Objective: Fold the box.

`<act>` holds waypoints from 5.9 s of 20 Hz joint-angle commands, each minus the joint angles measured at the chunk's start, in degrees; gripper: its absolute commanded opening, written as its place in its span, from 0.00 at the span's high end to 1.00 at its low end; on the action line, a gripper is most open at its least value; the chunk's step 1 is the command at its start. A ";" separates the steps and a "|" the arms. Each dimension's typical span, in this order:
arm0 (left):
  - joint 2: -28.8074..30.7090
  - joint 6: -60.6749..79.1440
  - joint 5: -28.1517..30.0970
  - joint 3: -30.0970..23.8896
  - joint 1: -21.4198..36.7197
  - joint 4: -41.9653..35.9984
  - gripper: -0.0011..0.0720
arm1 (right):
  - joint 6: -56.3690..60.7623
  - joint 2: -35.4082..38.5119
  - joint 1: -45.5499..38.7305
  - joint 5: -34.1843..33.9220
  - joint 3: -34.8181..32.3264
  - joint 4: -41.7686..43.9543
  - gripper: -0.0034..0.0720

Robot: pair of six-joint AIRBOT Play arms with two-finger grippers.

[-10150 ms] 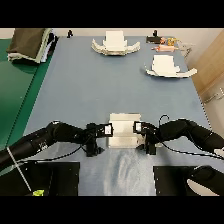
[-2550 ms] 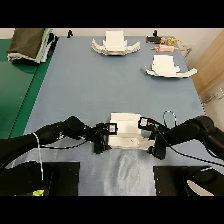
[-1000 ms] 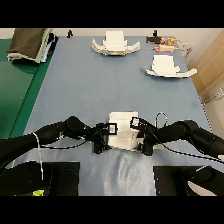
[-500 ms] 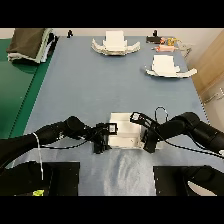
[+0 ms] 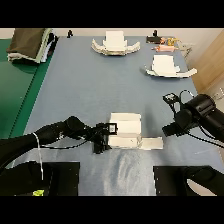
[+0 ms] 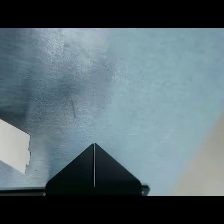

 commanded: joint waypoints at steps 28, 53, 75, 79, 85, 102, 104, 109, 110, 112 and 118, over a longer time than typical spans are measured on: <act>-0.04 0.02 0.00 0.00 -0.02 0.04 0.28 | -4.79 2.89 -5.53 12.00 -5.92 40.79 0.63; -0.04 0.02 0.00 0.00 -0.02 0.02 0.28 | 32.59 -16.61 25.42 10.84 8.31 11.56 0.42; -0.04 0.02 0.02 0.00 -0.02 0.02 0.28 | 37.16 -20.11 26.40 10.60 8.31 11.63 0.95; -0.04 0.02 0.02 0.00 -0.02 0.02 0.28 | 32.89 -19.39 26.71 9.20 8.52 14.36 0.46; -0.04 0.02 0.02 0.00 -0.02 0.04 0.28 | 31.15 -15.72 26.58 2.93 10.86 12.68 0.45; -0.04 0.02 0.00 0.00 -0.02 0.02 0.29 | 4.20 -16.96 -4.55 2.03 14.93 32.46 0.95; -0.04 0.02 0.00 0.00 -0.02 0.02 0.28 | -6.99 -21.16 -10.69 1.97 14.93 48.00 0.95; -0.04 0.02 0.00 0.00 -0.02 0.02 0.28 | -16.70 -29.03 -16.17 2.60 14.97 56.26 0.95; -0.04 0.02 0.00 0.00 -0.02 0.02 0.28 | -19.23 -30.18 -16.13 2.12 14.97 56.81 0.95; -0.04 0.02 0.00 0.00 -0.02 0.02 0.28 | -24.72 -31.39 -16.11 -0.59 14.97 58.86 0.95; -0.04 0.02 0.02 0.00 -0.02 0.02 0.28 | -35.78 -31.39 -15.76 -9.33 14.97 59.25 0.95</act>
